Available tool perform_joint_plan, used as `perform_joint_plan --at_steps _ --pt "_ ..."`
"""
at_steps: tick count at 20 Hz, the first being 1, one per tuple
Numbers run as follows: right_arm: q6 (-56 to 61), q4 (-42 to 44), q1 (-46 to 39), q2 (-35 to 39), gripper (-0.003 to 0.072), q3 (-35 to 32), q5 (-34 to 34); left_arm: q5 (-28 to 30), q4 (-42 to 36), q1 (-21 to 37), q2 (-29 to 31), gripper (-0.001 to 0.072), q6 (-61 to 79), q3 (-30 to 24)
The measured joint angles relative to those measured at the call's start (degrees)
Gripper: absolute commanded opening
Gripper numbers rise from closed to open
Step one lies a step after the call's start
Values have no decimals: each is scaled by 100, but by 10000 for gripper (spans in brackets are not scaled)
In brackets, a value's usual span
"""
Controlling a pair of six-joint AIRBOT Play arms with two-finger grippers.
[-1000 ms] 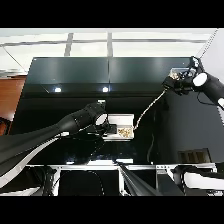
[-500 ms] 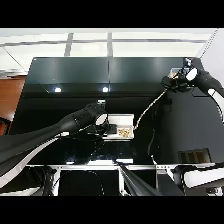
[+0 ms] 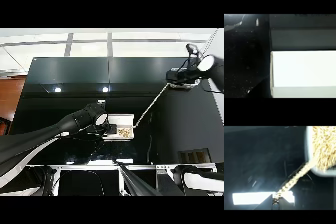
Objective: Fold the box and place the chain.
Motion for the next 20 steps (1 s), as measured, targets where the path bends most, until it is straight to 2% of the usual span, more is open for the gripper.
perform_joint_plan --at_steps 5,10,14,20 --pt "-188 166 151 1825 22 4 1119 0 0 0 0 29 0 0" --pt "-317 940 195 3265 22 11 1526 2 0 0 0 29 2 0" --pt "-444 1816 201 3818 22 11 1655 2 0 0 0 30 0 0" --pt "-730 3254 201 4015 22 11 1808 0 0 0 0 29 0 0"
